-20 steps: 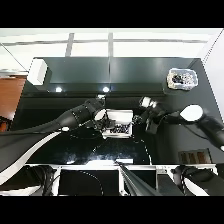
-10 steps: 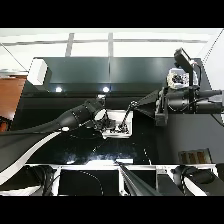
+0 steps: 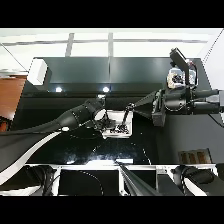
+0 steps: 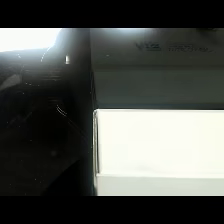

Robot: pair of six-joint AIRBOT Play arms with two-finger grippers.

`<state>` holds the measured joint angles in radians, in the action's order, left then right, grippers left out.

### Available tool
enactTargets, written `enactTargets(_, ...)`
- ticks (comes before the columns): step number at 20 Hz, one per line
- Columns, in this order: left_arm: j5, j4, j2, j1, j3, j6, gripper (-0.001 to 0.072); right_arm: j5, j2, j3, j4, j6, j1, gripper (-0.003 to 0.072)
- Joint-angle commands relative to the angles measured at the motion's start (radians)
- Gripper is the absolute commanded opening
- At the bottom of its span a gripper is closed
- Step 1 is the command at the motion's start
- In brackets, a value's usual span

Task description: Fold the box and place the chain.

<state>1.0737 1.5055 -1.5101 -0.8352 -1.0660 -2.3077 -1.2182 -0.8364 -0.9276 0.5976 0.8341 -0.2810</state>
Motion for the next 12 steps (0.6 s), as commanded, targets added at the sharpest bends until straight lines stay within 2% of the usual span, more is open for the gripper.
enactTargets(1,0.000,0.000,0.000,0.001,-0.001,0.000,0.0032,0.001,-0.001,-0.001,0.013,0.008,-0.002,0.0043)
enactTargets(5,0.000,0.000,0.000,0.001,-0.001,0.000,0.0032,0.002,0.000,-0.001,0.022,0.008,-0.001,0.0044)
enactTargets(7,0.000,0.000,0.000,0.001,-0.001,0.000,0.0031,-0.003,0.001,-0.003,0.077,0.009,0.001,0.0043)
enactTargets(12,0.001,0.000,0.000,0.001,-0.001,0.000,0.0032,-0.103,0.000,0.000,0.119,0.088,-0.006,0.0043)
